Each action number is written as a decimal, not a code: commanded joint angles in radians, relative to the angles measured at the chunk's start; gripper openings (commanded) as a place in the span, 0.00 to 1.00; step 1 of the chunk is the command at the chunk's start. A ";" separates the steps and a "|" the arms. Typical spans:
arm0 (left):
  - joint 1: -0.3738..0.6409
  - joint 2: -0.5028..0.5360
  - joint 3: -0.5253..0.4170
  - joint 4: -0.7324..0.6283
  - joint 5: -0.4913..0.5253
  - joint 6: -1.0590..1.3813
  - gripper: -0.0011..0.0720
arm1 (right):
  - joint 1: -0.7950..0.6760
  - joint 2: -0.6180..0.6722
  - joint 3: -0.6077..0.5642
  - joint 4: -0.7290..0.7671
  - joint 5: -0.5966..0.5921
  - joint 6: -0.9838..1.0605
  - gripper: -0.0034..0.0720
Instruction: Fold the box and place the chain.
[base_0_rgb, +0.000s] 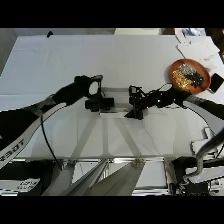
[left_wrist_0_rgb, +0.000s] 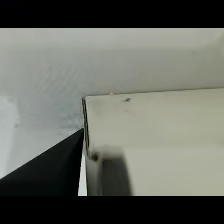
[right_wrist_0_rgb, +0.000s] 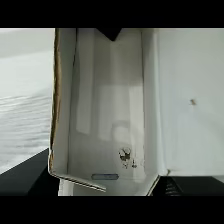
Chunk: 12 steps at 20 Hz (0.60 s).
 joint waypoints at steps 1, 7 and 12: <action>0.044 0.070 0.000 -0.023 -0.027 0.031 0.61 | 0.000 0.000 0.001 -0.001 0.001 -0.002 0.65; 0.183 0.224 0.000 -0.024 -0.192 0.281 0.61 | 0.000 0.000 0.001 -0.001 0.001 -0.002 0.65; 0.401 0.383 -0.167 -0.290 -0.145 1.147 0.61 | 0.000 0.000 0.001 -0.001 0.001 -0.002 0.65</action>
